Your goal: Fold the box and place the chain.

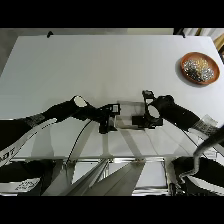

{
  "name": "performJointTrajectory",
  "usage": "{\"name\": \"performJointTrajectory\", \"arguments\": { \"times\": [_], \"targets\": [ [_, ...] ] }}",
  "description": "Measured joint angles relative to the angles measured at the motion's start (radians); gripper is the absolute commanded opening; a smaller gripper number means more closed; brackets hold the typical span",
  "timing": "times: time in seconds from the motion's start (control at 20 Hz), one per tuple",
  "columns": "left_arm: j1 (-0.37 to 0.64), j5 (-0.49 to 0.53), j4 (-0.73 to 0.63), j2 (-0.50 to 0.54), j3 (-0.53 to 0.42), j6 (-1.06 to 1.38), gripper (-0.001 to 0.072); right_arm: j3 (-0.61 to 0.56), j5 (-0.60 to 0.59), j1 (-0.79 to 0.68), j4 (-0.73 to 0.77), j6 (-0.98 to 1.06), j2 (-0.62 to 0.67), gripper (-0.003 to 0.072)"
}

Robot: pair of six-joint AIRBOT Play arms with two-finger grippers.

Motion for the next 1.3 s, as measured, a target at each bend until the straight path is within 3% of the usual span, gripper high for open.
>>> {"name": "performJointTrajectory", "arguments": {
  "times": [0.45,0.65,0.7,1.05,1.1,1.25,1.3],
  "targets": [
    [0.000,-0.002,0.000,0.000,0.000,0.000,0.0137,-0.004,-0.043,0.009,-0.003,0.060,-0.023,0.0211],
    [0.000,-0.002,0.000,0.000,0.000,0.000,0.0137,-0.007,-0.040,0.009,-0.005,0.059,-0.031,0.0118],
    [0.000,-0.002,0.000,0.000,0.000,0.000,0.0137,-0.010,-0.032,0.009,-0.006,0.059,-0.035,0.0009],
    [0.000,-0.003,0.001,0.000,0.000,0.000,0.0137,-0.014,-0.002,0.009,-0.016,0.029,-0.049,0.0012],
    [0.000,-0.003,0.000,0.000,0.000,0.000,0.0137,-0.014,0.001,0.009,-0.018,0.018,-0.049,0.0023],
    [-0.001,-0.005,-0.001,-0.001,0.000,0.000,0.0137,-0.017,0.021,0.009,-0.028,-0.018,-0.039,0.0300],
    [0.000,-0.007,0.000,-0.001,0.000,0.001,0.0137,-0.018,0.028,0.010,-0.034,-0.025,-0.034,0.0359]
  ]
}}
